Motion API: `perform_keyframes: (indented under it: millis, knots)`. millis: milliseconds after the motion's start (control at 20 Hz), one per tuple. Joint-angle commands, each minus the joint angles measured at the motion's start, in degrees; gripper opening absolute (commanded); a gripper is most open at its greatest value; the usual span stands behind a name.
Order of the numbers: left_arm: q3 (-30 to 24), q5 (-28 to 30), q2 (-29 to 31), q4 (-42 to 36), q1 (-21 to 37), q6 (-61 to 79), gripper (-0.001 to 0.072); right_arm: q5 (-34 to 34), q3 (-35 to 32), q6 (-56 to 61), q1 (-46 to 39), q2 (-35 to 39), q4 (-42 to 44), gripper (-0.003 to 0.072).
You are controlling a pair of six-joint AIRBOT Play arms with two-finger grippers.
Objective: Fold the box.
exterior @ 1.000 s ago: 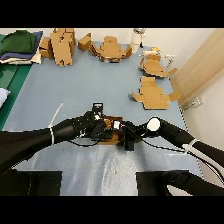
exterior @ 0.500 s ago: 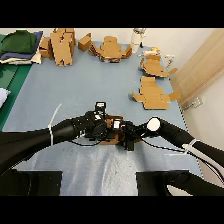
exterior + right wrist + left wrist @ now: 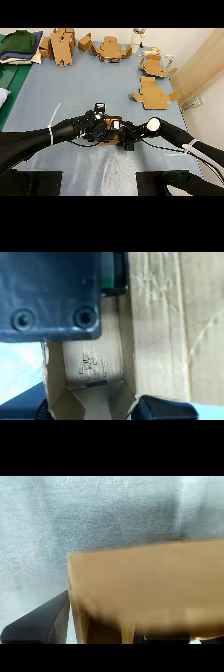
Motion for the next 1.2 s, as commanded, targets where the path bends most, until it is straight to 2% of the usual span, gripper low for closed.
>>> perform_keyframes:
  millis: [0, 550, 800, 1100, 1150]
  knots:
    - [0.33, -0.52, 0.81, 0.11, 0.13, 0.22, 0.0436, 0.02, 0.02, 0.04, -0.04, 0.02, -0.07, 0.0502]
    - [0.42, -5.01, 6.95, 2.45, 1.18, 1.40, 0.0436, 0.00, 0.02, 0.02, -0.04, 0.00, -0.11, 0.0502]
    - [0.42, -8.63, 9.90, 2.45, 1.18, 4.28, 0.0436, 0.00, 0.02, 0.04, -0.04, 0.00, -0.37, 0.0501]
    - [0.42, -13.53, 10.58, 4.61, 1.18, 5.29, 0.0433, 0.02, 0.02, 0.04, -0.04, 0.00, -0.55, 0.0501]
    - [0.42, -13.57, 10.88, 4.61, 1.18, 6.58, 0.0356, 0.02, 0.02, 0.04, -0.04, 0.02, -0.55, 0.0502]
